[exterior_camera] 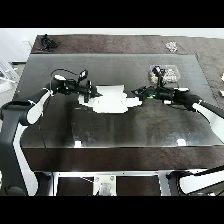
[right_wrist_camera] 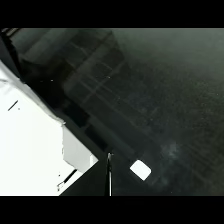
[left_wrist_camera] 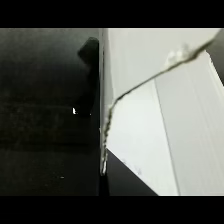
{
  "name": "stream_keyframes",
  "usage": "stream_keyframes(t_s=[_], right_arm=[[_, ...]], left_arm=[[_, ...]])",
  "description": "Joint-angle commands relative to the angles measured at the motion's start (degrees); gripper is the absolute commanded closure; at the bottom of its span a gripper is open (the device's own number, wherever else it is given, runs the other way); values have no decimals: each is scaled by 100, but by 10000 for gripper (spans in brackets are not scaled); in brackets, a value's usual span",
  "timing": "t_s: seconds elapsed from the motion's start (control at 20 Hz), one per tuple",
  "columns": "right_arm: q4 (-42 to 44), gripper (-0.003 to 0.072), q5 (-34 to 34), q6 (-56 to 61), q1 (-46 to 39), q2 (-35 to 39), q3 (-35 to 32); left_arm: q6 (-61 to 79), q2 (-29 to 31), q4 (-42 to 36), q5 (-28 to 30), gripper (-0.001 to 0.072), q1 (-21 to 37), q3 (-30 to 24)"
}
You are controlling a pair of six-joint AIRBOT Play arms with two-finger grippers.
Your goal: Fold the box and place the chain.
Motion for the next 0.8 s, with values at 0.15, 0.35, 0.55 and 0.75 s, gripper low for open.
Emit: stream_keyframes(t_s=[0.15,0.35,0.55,0.75], right_arm=[[-9,678,-1707,-566,616,728,-435],[-385,38,-1849,-955,761,1755,-1069],[-748,-34,-756,-962,811,1921,-1198],[-1965,-34,-413,-962,1185,1910,-1241]], left_arm=[[-31,0,153,-26,687,2,0],[-28,0,125,-26,687,2,0],[-28,0,125,-15,687,2,0],[-28,0,122,-13,687,2,0]])
